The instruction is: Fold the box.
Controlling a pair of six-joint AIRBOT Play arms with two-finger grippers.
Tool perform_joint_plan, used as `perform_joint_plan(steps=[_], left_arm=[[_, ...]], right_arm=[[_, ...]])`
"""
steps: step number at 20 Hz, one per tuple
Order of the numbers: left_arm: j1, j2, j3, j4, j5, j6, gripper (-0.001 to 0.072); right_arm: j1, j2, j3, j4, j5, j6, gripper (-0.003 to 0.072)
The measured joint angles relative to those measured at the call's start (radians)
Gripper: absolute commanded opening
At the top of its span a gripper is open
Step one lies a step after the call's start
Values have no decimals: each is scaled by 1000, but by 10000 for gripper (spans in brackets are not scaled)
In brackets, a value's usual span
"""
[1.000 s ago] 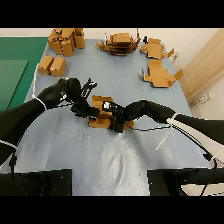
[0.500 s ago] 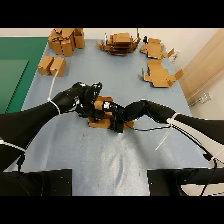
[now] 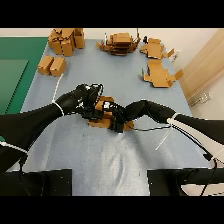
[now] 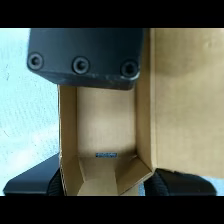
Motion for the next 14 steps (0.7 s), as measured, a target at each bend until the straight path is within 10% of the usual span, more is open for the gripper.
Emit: perform_joint_plan(steps=[4, 5, 6, 7, 10, 11, 14], left_arm=[[-3, 0, 0, -10, 2, -12, 23], [-3, 0, 0, -12, 4, -18, 136], [-3, 0, 0, -14, 7, -16, 459], [-4, -1, -1, -30, 9, -23, 539], [-3, -1, -1, -23, 23, -40, 460], [-3, -2, -1, -24, 29, -43, 292], [-3, -12, -1, -30, 34, -50, 280]], right_arm=[[0, 0, 0, -1, 0, -1, 152], [0, 0, 0, -2, 0, -1, 152], [0, 0, 0, -3, 0, -3, 152], [0, 0, 0, -3, 0, -2, 152], [0, 0, 0, -2, 0, -2, 152], [0, 0, 0, -2, 0, -2, 152], [0, 0, 0, -2, 0, -1, 152]])
